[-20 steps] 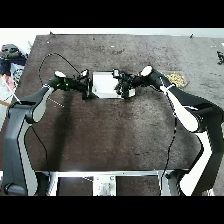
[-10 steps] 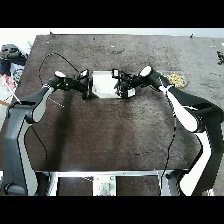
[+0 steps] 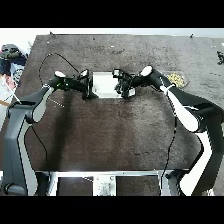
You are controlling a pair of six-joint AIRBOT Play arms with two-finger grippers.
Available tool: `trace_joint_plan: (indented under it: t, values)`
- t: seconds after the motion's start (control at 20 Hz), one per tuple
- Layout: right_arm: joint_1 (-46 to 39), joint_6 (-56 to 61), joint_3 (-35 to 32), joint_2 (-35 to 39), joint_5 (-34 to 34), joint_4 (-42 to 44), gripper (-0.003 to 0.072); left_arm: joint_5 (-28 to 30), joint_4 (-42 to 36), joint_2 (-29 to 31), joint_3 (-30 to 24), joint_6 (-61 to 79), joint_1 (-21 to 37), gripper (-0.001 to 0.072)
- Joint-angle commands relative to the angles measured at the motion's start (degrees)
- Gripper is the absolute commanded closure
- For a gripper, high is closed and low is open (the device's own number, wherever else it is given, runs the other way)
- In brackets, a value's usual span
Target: Fold the box and place the chain.
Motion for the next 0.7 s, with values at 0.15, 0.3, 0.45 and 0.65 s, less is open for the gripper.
trace_joint_plan:
  t: [0.15, 0.3, 0.45, 0.65]
  values:
    - [-4.5, 17.4, 0.1, 3.8, 0.2, -3.3, 0.0584, 0.0, 0.0, 0.0, 0.0, 0.0, 0.0, 0.0263]
    - [-6.7, 31.0, 0.1, 7.6, 0.2, -4.6, 0.0676, 0.0, 0.0, 0.0, 0.0, 0.0, 0.0, 0.0263]
    - [-9.4, 49.8, 0.1, 10.4, 1.3, -8.5, 0.0676, 0.0, 0.0, 0.0, 0.0, 0.0, 0.0, 0.0263]
    - [-14.6, 61.2, -0.3, 9.9, 10.7, -8.8, 0.0676, 0.0, 0.0, 0.0, 0.0, 0.0, 0.0, 0.0263]
